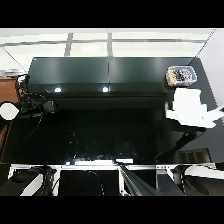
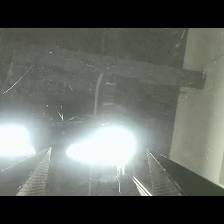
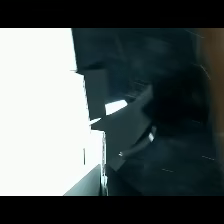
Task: Fold the box and place the chain.
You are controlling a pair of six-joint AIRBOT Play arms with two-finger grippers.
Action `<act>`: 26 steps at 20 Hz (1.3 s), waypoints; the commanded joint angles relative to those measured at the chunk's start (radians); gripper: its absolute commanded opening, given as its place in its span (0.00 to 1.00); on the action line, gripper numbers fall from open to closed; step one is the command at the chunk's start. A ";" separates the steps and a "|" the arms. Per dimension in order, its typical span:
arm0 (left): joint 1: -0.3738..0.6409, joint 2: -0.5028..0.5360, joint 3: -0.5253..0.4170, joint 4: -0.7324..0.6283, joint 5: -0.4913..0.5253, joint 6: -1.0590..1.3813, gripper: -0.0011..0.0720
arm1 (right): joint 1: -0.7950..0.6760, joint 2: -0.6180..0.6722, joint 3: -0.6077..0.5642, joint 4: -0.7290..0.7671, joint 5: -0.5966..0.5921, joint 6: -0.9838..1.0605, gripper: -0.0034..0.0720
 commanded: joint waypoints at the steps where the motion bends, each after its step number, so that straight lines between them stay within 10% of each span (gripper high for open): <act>1: 0.000 -0.001 0.001 -0.002 0.006 0.002 0.99 | 0.103 0.153 -0.128 0.184 -0.043 -0.003 0.07; 13: -0.028 -0.068 -0.002 -0.434 0.033 0.179 0.99 | 0.835 0.539 -0.858 0.647 -0.687 0.013 0.07; 17: -0.072 -0.250 0.047 -0.777 -0.008 0.482 0.99 | 1.066 0.539 -0.903 0.682 -0.832 0.027 0.07; 22: -0.060 -0.587 0.248 -0.838 -0.319 0.627 0.99 | 1.148 0.539 -0.903 0.681 -0.848 0.074 0.07; 26: -0.142 -0.755 0.344 -0.939 -0.365 0.702 0.98 | 1.162 0.539 -0.903 0.680 -0.846 0.074 0.07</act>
